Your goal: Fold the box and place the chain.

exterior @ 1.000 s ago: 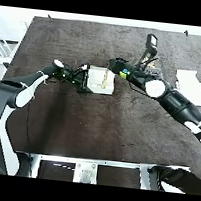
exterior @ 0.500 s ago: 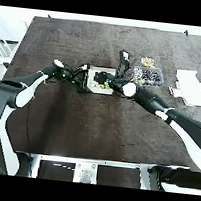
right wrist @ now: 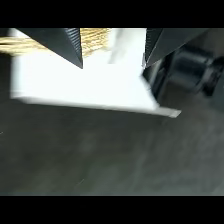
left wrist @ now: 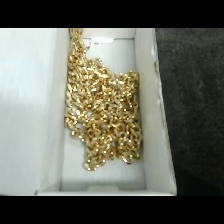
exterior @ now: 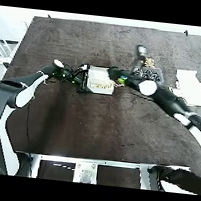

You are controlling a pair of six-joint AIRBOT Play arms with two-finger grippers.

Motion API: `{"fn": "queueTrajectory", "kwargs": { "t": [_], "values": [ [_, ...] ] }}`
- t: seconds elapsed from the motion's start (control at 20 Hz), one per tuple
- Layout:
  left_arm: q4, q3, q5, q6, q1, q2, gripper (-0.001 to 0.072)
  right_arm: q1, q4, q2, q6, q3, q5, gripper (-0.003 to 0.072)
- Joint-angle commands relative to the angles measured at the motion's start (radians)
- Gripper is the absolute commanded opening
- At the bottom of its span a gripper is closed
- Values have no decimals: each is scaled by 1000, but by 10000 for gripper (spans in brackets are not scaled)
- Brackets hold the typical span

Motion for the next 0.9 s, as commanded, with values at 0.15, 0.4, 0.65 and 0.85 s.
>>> {"fn": "queueTrajectory", "kwargs": {
  "t": [0.15, 0.4, 0.65, 0.85],
  "values": [
    [0, 0, 0, 0, 1, 0, 531, -296, -33, 120, 95, -219, 4, 423],
    [0, 0, 0, 0, 1, 0, 531, -308, 13, -93, 111, -151, -49, 423],
    [0, 0, 0, 0, 1, 0, 531, -264, 42, -279, 111, 0, -48, 423],
    [0, 0, 0, 0, 1, 0, 531, -253, 65, -378, 112, 72, -49, 423]
  ]
}}
